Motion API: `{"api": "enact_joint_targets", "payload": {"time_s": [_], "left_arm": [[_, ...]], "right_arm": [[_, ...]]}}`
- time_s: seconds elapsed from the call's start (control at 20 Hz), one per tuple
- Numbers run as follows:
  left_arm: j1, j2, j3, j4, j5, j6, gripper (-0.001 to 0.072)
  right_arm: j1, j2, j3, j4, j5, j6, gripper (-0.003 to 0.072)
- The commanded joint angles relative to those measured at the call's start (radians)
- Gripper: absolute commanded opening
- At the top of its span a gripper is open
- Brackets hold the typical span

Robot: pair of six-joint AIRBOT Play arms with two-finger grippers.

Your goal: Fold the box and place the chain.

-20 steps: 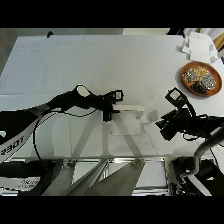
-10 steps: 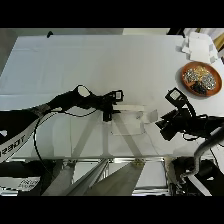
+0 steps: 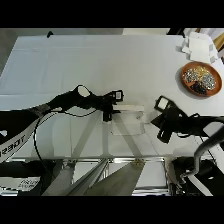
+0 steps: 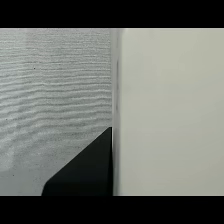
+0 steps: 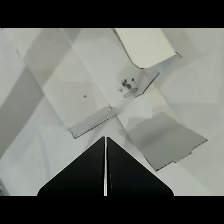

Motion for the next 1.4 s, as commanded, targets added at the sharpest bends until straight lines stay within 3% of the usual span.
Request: {"api": "enact_joint_targets", "payload": {"time_s": [0.0, 0.05, 0.1, 0.15, 0.25, 0.4, 0.75, 1.35], "left_arm": [[0.0, -0.001, 0.0, 0.001, 0.0, 0.0, 0.001], [0.0, -0.001, 0.0, 0.001, 0.0, 0.0, 0.001], [0.0, 0.0, 0.0, 0.0, 0.0, 0.0, 0.001], [0.0, -0.001, 0.0, 0.0, 0.0, 0.0, 0.001], [0.0, -0.001, 0.0, 0.0, 0.0, 0.0, 0.001], [0.0, -0.001, 0.0, 0.0, -0.002, 0.0, 0.001], [0.0, -0.001, 0.0, 0.0, -0.003, 0.0, 0.001], [0.0, -0.001, 0.0, 0.0, -0.003, 0.0, 0.001]], "right_arm": [[0.0, -0.096, -0.015, 0.045, 0.008, -0.241, 0.0215], [0.0, -0.125, -0.015, 0.044, -0.006, -0.26, 0.0468], [-0.001, -0.143, -0.018, 0.048, -0.007, -0.304, 0.0547], [-0.001, -0.153, -0.027, 0.04, -0.014, -0.364, 0.0562], [0.049, -0.153, -0.088, 0.011, -0.089, -0.467, 0.0691], [0.145, -0.146, -0.209, -0.074, -0.307, -0.547, 0.0692], [0.275, -0.147, -0.27, -0.057, -0.565, -0.539, 0.069], [0.275, -0.149, -0.267, -0.01, -0.585, -0.541, 0.0685]]}}
